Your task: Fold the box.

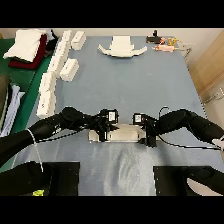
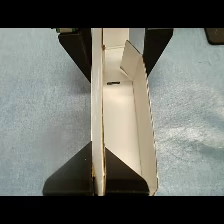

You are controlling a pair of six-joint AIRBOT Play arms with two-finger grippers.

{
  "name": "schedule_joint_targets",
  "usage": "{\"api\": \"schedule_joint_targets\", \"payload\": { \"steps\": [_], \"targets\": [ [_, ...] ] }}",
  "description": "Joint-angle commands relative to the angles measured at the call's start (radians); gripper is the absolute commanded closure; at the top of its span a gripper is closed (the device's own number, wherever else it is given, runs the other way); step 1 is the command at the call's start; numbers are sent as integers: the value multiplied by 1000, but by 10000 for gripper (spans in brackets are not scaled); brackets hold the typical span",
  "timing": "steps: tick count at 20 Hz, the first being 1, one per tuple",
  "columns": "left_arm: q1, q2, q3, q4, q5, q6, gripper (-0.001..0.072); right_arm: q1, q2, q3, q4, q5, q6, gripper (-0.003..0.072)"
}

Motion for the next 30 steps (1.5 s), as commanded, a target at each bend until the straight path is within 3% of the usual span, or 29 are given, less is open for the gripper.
{"api": "schedule_joint_targets", "payload": {
  "steps": [1, 3, 24, 30],
  "targets": [
    [-1, 0, -1, 0, 0, 0, 695, 5, -1, -5, -6, -12, 0, 69],
    [-1, 0, 0, 0, 0, 0, 695, 5, -1, -18, -5, -24, 0, 112],
    [-1, 0, 0, 0, 0, 0, 695, 13, 30, -27, 56, 21, 0, 99],
    [-1, 0, 0, 0, 0, 0, 695, 34, -23, -28, 54, 58, 0, 100]
  ]
}}
